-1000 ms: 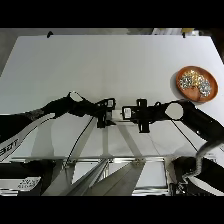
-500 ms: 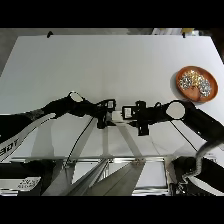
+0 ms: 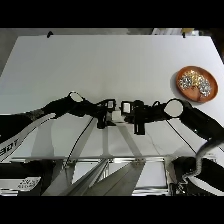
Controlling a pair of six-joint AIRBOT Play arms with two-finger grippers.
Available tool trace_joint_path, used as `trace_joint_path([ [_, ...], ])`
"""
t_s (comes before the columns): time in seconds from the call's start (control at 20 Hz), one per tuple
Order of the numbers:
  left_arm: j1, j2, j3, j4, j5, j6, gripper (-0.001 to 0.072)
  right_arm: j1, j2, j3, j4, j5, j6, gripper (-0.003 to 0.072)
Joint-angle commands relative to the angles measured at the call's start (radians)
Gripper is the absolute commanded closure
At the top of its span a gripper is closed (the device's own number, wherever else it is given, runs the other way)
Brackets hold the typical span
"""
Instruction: Fold the box and place the chain.
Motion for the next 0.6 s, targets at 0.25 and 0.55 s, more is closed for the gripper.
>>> trace_joint_path([
  [0.25,0.0,0.001,0.0,0.0,0.002,0.0,0.038,0.0,-0.017,0.0,-0.029,0.009,0.019,0.067],
  [0.55,0.0,0.001,0.0,0.0,0.002,0.0,0.038,-0.005,0.042,0.0,0.015,-0.065,0.004,0.067],
])
